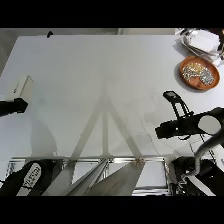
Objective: Fold the box and place the chain.
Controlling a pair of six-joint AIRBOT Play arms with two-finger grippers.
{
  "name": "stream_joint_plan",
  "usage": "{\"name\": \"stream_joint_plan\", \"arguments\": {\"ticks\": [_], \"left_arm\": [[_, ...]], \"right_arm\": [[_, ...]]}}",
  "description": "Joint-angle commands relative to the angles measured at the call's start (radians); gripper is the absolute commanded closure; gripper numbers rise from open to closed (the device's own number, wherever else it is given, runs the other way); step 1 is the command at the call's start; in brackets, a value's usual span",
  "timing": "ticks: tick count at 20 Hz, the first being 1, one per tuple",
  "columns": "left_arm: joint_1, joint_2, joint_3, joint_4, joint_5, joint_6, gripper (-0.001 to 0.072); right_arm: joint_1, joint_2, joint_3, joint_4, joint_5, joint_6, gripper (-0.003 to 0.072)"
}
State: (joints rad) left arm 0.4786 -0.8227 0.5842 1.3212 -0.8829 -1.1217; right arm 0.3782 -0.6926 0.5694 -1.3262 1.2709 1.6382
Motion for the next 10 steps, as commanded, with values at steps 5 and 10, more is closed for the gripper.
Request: {"name": "stream_joint_plan", "arguments": {"ticks": [5,10], "left_arm": [[0.01,-0.026,-0.112,0.031,-0.022,-0.027,0.0708],[0.006,-0.08,-0.112,0.022,-0.052,0.004,0.0617]], "right_arm": [[0.0,0.0,0.0,0.002,-0.046,-0.024,0.0665],[0.0,0.0,0.0,0.002,-0.053,-0.024,0.0664]]}}
